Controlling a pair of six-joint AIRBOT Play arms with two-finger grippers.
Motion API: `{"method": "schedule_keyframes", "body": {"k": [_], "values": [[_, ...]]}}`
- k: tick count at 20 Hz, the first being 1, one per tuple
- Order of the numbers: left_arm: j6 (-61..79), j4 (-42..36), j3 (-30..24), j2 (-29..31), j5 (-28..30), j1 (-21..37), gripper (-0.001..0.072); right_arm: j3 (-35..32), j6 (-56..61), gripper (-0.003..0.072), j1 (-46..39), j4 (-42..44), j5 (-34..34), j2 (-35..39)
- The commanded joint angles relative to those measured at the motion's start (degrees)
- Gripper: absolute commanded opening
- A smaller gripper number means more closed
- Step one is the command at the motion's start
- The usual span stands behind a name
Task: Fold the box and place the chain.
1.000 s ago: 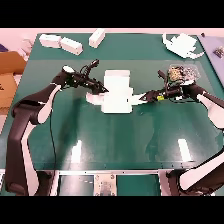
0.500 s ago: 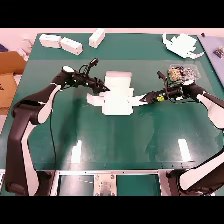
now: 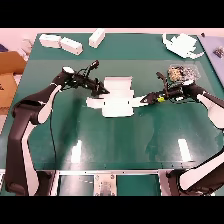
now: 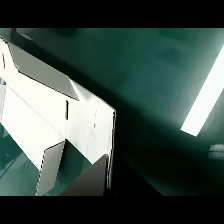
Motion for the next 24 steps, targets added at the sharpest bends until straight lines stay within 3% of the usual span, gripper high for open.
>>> {"method": "schedule_keyframes", "body": {"k": [1,10,15,24], "values": [[6.1,0.2,0.0,0.0,-0.5,0.0,0.0018,0.0,0.0,0.0008,0.0,0.0,-0.2,0.0],[13.2,-3.2,-0.1,0.0,1.1,-0.1,0.0015,0.0,0.0,0.0007,0.0,0.0,-1.4,0.0],[18.7,-3.9,-4.6,0.0,1.6,-0.8,0.0015,0.0,0.0,0.0007,0.0,0.0,-1.9,0.0],[23.6,-3.5,-4.7,0.0,3.1,-0.9,0.0017,0.0,0.0,0.0007,0.0,0.0,-3.3,0.0]]}}
